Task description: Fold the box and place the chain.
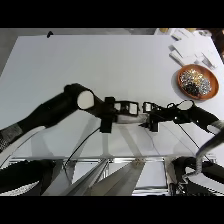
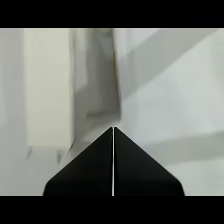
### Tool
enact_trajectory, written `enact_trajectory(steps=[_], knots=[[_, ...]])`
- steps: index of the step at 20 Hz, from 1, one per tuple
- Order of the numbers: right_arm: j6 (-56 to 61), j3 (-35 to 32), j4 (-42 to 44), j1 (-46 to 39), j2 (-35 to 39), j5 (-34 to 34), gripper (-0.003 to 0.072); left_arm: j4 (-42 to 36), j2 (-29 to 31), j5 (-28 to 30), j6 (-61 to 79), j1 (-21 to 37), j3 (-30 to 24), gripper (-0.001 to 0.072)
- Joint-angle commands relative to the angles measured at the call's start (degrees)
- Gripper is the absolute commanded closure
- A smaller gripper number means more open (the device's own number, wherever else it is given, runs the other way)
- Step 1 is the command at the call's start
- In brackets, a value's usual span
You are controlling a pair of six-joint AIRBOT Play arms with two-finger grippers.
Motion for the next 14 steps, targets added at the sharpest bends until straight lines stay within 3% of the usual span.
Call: enact_trajectory(steps=[1, 4, 6, 10, 14], knots=[[0.0, 0.0, 0.0, 0.0, 0.0, 0.0, 0.0369, -0.5, -2.5, 15.7, -0.3, -7.2, 0.1, 0.0708], [0.0, 0.0, 0.0, 0.0, 0.0, 0.0, 0.0369, -0.6, -5.1, 31.6, -7.0, -5.3, 0.1, 0.0707], [0.0, 0.0, 0.0, 0.0, 0.0, 0.0, 0.0369, -0.5, -7.3, 36.5, -10.5, -2.8, 0.1, 0.0703], [0.0, 0.0, 0.0, 0.0, 0.0, 0.0, 0.0369, -3.0, -12.0, 35.9, -10.8, 1.8, 0.1, 0.0704], [0.0, 0.0, 0.0, 0.0, 0.0, 0.0, 0.0369, -3.8, -14.2, 32.7, -10.7, 2.3, 0.1, 0.0703]])
